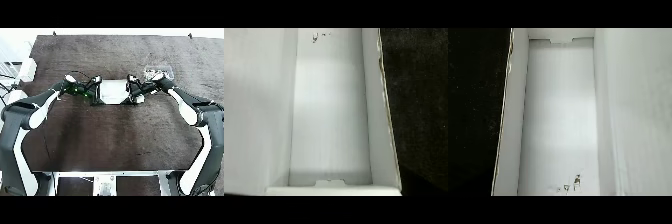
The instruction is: Fold the box and place the chain.
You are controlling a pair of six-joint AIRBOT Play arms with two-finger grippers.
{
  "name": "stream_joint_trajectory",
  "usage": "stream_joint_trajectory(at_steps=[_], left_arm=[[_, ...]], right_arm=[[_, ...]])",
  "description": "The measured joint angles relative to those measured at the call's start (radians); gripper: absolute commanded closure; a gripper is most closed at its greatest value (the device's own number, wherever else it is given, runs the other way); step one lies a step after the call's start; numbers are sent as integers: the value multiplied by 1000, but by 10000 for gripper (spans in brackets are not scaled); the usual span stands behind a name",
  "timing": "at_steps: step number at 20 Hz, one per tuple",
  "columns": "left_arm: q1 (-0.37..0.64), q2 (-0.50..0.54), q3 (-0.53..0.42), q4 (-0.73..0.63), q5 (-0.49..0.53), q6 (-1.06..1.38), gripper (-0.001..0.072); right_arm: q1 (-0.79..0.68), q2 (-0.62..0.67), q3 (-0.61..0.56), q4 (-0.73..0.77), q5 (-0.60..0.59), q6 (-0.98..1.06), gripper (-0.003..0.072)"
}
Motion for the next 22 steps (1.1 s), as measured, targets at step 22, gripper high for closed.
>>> stream_joint_trajectory(at_steps=[22], left_arm=[[2, 0, 1, -1, 3, -3, 317]], right_arm=[[-101, 87, 0, -114, 21, 127, -32]])
